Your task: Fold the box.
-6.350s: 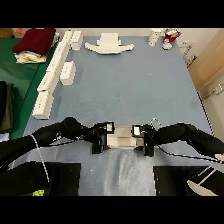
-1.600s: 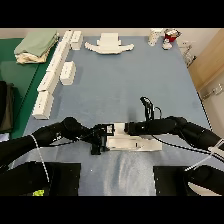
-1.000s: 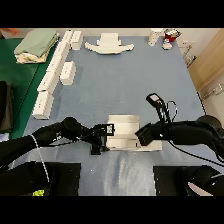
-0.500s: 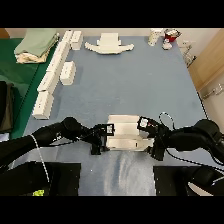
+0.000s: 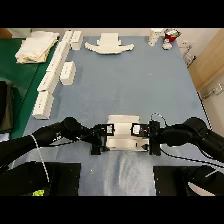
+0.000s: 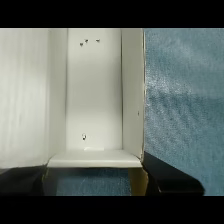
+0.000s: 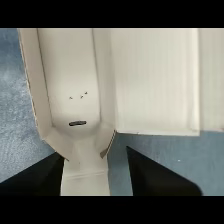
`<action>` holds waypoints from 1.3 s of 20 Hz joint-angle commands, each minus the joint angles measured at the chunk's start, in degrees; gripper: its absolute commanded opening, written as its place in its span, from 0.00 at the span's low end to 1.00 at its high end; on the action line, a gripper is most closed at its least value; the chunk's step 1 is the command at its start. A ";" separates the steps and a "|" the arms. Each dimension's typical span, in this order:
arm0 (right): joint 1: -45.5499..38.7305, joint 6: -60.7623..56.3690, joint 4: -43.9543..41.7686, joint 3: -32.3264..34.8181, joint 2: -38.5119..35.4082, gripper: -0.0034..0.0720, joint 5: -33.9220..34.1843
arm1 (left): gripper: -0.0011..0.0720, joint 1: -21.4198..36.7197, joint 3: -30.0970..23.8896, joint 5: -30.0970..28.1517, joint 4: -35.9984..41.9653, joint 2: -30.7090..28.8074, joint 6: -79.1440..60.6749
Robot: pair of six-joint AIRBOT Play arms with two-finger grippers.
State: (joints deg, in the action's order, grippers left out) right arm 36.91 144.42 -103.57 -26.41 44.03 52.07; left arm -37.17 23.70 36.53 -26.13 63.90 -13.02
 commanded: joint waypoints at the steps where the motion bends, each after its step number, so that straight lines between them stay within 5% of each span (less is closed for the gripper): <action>1: 0.11 5.40 -3.54 0.11 0.33 0.72 -1.07 | 0.64 0.00 0.07 0.00 0.00 -0.04 -0.02; 3: 0.13 5.70 -5.03 0.13 0.66 0.70 -1.05 | 0.64 0.00 0.07 0.00 -0.02 -0.04 -0.02; 5: 0.13 5.68 -5.75 0.13 0.66 0.47 -0.87 | 0.64 0.00 0.07 0.00 0.00 -0.04 -0.02; 10: 0.28 6.01 -8.96 0.13 1.68 0.25 -1.40 | 0.64 0.00 0.07 0.00 -0.02 -0.04 -0.02; 14: 0.52 7.69 -10.01 0.13 3.02 0.27 -3.93 | 0.64 0.00 0.07 0.00 -0.02 -0.04 -0.02; 15: 0.52 7.96 -10.51 0.11 3.45 0.46 -4.17 | 0.64 0.00 0.07 0.00 -0.02 -0.04 -0.02; 16: 0.52 8.94 -11.06 0.13 3.78 0.75 -4.24 | 0.64 0.00 0.07 0.00 0.00 -0.04 -0.02; 17: 0.50 9.20 -11.17 0.13 3.93 0.85 -4.24 | 0.64 0.00 0.07 0.00 0.00 -0.04 -0.02; 23: 0.44 8.79 -10.60 0.07 3.98 0.84 -3.39 | 0.64 0.00 0.07 0.00 0.00 -0.04 -0.02; 26: 0.44 -0.68 -4.59 -0.48 3.32 0.57 -0.24 | 0.64 0.00 0.07 0.00 0.00 -0.04 -0.02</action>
State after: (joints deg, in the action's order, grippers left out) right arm 37.39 150.52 -112.51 -26.52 47.77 49.19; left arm -37.17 23.70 36.53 -26.13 63.90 -13.02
